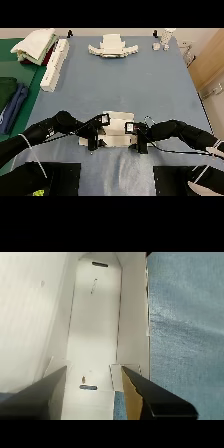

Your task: Fold the box.

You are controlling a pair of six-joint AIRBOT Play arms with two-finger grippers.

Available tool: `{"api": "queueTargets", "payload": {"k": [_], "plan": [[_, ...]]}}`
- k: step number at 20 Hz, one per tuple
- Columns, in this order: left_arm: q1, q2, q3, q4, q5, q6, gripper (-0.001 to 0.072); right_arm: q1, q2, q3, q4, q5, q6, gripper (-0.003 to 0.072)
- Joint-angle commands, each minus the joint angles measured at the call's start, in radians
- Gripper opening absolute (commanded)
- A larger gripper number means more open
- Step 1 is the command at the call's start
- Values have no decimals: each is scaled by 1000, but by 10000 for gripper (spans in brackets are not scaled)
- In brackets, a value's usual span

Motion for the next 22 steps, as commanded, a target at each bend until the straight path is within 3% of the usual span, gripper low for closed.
{"api": "queueTargets", "payload": {"k": [1, 3, 5, 6, 10, 15, 17, 20, 22], "plan": [[0, -3, 0, -6, -2, -18, 563, 1, 0, 0, 0, 0, 0, 515], [0, -2, 1, -6, -2, -18, 554, 1, 0, 0, 0, 0, 0, 515], [0, 6, 1, 7, -20, -18, 137, 1, 0, 0, 0, 0, 0, 515], [0, 11, 1, 21, -35, -19, 30, 1, 0, 0, 0, 0, 0, 514], [3, 82, 6, 215, -38, -313, 15, 1, 0, 0, 0, 0, 0, 515], [12, 306, 50, 470, -163, -876, 15, 1, 0, 0, 0, 0, 0, 515], [35, 400, 51, 566, -167, -1091, 14, 1, 0, 0, 0, 0, 0, 515], [132, 470, 51, 802, -232, -1472, 14, 1, 0, 0, 0, 0, 0, 515], [240, 461, 47, 846, -338, -1560, 14, 1, 0, 0, 0, 0, 0, 515]]}}
